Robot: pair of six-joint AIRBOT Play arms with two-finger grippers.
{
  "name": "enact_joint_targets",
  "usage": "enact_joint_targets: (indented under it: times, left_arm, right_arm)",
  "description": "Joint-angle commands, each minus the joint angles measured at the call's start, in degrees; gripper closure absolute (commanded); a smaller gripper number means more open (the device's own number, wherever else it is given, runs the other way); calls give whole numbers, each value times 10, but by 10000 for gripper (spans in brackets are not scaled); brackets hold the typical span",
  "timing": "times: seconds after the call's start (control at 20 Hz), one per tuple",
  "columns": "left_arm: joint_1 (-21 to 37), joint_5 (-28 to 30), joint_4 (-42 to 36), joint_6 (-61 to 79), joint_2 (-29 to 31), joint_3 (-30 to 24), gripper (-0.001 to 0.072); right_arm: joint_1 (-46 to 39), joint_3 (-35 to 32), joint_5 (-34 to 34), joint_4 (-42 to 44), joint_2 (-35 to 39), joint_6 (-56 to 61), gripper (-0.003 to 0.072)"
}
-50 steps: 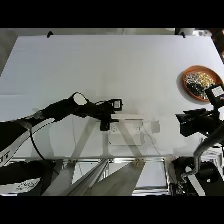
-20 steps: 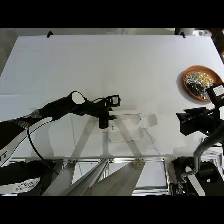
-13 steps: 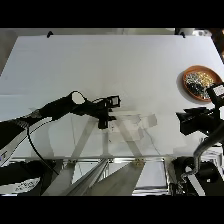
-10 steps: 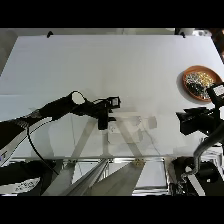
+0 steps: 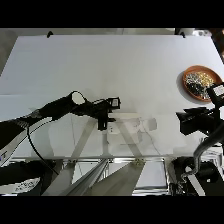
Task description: Fold the box and place the chain.
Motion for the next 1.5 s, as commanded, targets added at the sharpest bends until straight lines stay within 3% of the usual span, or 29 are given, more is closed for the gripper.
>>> enact_joint_targets:
  times: [0.0, 0.3, 0.35, 0.45, 0.55, 0.65, 0.75, 0.85, 0.9, 0.95, 1.0, 1.1, 1.2, 1.35, 1.45]
  left_arm:
    - [0, 5, -1, 1, 0, 0, 695]
    - [0, 4, -1, 1, 0, 0, 695]
    - [0, 5, 0, 1, 0, 0, 695]
    - [0, 4, 0, 1, 0, 0, 695]
    - [0, 4, -1, 1, 0, 0, 695]
    - [0, 4, -1, 1, 0, 0, 695]
    - [0, 4, 0, 1, 0, 0, 695]
    - [0, 4, 0, 1, 0, 0, 695]
    - [0, 4, 0, 1, 0, 0, 695]
    - [0, 4, -1, 1, 0, 0, 695]
    - [0, 4, 0, 1, 0, 0, 695]
    - [0, 4, -1, 1, 0, 0, 695]
    - [0, 4, -1, 1, 0, 0, 695]
    - [0, 2, 0, 1, 0, 0, 695]
    - [0, 2, -1, 1, 0, 0, 695]
  right_arm:
    - [0, 0, 0, 0, 0, 0, 348]
    - [0, 0, 2, 8, 0, 0, 351]
    - [0, 0, 2, 26, 0, -4, 391]
    - [0, 0, 8, 84, 0, -28, 558]
    - [0, 0, 25, 134, 0, -107, 669]
    - [0, -4, 39, 178, -1, -197, 669]
    - [2, -26, 42, 291, -3, -280, 667]
    - [23, -50, 43, 292, -13, -386, 666]
    - [38, -57, 46, 257, -23, -411, 605]
    - [52, -65, 49, 233, -36, -426, 339]
    - [70, -76, 52, 219, -53, -446, 140]
    - [106, -96, 47, 196, -83, -504, 132]
    - [130, -123, 0, 184, -94, -565, 133]
    - [181, -195, -161, 152, -92, -607, 130]
    - [222, -228, -186, 113, -92, -600, -2]
